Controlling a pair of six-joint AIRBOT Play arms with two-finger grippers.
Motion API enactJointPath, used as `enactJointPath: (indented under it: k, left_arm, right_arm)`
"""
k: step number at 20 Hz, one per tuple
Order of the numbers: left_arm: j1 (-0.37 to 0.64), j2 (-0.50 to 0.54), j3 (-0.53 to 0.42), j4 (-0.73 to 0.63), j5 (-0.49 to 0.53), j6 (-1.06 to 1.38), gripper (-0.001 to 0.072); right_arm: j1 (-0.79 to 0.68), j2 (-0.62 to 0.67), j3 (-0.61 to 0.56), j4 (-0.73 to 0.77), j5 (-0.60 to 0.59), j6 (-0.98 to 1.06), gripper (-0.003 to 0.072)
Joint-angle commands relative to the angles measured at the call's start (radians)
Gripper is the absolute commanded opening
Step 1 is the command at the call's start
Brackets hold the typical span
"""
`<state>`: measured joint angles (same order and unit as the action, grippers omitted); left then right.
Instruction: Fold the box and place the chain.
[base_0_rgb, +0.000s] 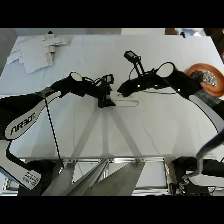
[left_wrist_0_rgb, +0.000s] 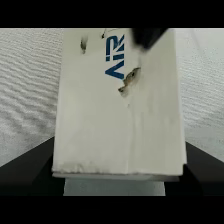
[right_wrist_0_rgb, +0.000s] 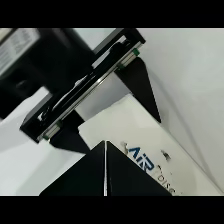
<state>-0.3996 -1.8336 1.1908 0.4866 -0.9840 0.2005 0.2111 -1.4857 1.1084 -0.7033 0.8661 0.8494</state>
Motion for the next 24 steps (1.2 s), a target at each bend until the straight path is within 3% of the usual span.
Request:
enactJointPath:
  k: [1, 8, 14, 20, 24]
  left_arm:
    - [0.000, 0.000, 0.000, 0.000, 0.000, 0.000, 0.0337]
    - [0.000, 0.000, 0.000, 0.000, 0.000, 0.000, 0.0337]
    - [0.000, 0.000, 0.000, 0.000, 0.000, 0.000, 0.0337]
    - [0.000, 0.000, 0.000, 0.000, 0.000, 0.000, 0.0337]
    - [0.000, 0.000, 0.000, 0.000, 0.000, 0.000, 0.0337]
  right_arm:
    - [0.015, -0.066, 0.000, 0.046, -0.032, 0.121, 0.0013]
    - [0.027, -0.090, -0.003, 0.021, 0.036, 0.120, 0.0013]
    - [0.026, -0.090, -0.083, -0.012, 0.014, 0.119, 0.0013]
    - [0.025, -0.062, -0.083, 0.012, -0.059, 0.114, 0.0013]
    - [0.026, 0.030, -0.082, 0.006, -0.160, 0.053, 0.0013]
